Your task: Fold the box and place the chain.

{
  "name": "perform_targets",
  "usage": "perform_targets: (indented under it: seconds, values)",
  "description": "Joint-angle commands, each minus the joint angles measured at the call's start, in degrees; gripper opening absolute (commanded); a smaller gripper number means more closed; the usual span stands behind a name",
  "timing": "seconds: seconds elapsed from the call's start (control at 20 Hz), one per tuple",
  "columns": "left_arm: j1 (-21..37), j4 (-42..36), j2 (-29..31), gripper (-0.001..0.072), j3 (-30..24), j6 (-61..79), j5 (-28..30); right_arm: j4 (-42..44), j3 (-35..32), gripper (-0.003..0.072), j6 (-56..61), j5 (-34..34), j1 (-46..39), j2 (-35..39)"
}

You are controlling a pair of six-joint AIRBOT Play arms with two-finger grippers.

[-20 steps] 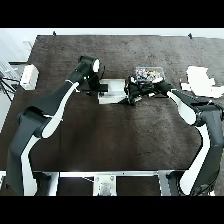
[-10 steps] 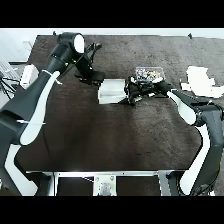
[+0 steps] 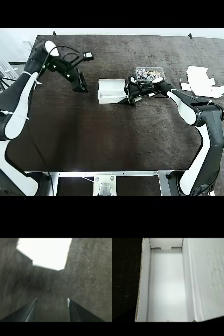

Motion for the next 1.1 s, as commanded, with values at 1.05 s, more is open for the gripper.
perform_targets:
  seconds: [1.05]
  values:
    - [1.9,-22.7,-8.4,0.072,-9.7,32.2,13.4,0.0,0.0,0.0496,0.0,0.0,0.0,0.0]
